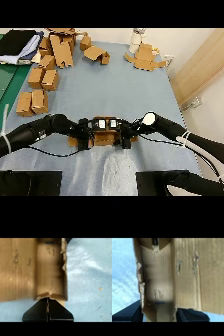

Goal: Fold the box.

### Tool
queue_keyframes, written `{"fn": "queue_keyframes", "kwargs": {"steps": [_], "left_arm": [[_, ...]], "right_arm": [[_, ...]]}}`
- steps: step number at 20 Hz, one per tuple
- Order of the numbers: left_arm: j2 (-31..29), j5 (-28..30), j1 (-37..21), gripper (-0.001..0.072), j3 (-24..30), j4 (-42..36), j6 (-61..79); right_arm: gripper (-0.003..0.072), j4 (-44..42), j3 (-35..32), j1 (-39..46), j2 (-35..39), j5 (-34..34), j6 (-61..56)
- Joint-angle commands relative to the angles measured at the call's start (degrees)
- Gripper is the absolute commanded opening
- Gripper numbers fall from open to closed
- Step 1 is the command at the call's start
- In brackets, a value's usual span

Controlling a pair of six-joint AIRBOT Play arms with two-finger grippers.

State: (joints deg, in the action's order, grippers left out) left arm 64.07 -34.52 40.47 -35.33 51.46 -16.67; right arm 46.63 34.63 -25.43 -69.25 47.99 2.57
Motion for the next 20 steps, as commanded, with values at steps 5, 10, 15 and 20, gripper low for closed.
{"fn": "queue_keyframes", "kwargs": {"steps": [5,10,15,20], "left_arm": [[-15.34,-14.38,-1.86,0.001,-0.04,36.89,-56.37],[-20.79,-24.68,-7.76,0.001,4.59,41.27,-90.38],[-17.99,-17.29,-8.04,0.001,9.4,28.41,-91.62],[-16.5,-8.13,-8.04,0.001,11.58,16.59,-86.73]], "right_arm": [[0.0457,0.07,0.04,-0.02,0.04,0.0,0.11],[0.0457,0.07,0.04,-0.02,0.04,0.0,0.09],[0.0457,0.04,0.04,-0.02,0.04,-0.02,0.11],[0.0457,0.04,0.04,-0.02,0.04,-0.02,0.11]]}}
